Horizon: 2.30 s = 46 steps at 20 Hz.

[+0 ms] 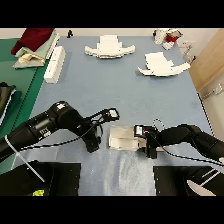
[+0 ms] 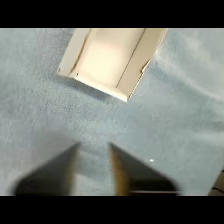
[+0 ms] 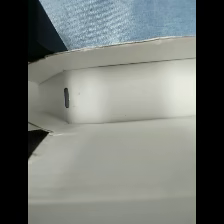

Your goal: Fold the box.

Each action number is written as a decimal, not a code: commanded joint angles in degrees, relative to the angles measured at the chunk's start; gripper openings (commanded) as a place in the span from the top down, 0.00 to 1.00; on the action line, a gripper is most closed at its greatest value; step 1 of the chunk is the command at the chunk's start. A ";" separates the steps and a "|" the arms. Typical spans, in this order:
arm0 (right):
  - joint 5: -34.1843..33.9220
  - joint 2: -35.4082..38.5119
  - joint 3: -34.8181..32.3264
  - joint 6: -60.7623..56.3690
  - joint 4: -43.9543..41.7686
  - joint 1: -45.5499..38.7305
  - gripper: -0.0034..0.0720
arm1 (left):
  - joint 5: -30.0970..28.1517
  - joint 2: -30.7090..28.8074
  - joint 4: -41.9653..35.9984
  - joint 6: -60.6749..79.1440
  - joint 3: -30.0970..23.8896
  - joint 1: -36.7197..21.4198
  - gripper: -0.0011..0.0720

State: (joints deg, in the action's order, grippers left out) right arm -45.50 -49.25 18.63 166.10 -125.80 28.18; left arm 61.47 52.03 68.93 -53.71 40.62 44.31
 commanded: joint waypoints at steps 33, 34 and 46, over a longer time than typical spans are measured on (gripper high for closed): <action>-0.02 0.04 0.02 -0.02 0.00 0.04 0.31 | -22.60 14.23 -38.77 63.32 -13.31 -6.01 0.03; -0.02 0.04 0.02 -0.02 0.00 0.04 0.31 | -23.19 14.23 -38.80 63.32 -13.31 -5.64 0.03; -0.02 0.04 0.02 -0.02 0.00 0.04 0.31 | -24.65 14.49 -39.17 63.32 -13.31 -3.93 0.50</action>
State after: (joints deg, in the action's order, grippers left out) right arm -45.58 -49.25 18.63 166.01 -125.78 28.18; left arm 36.38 66.52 29.71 9.63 27.35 40.32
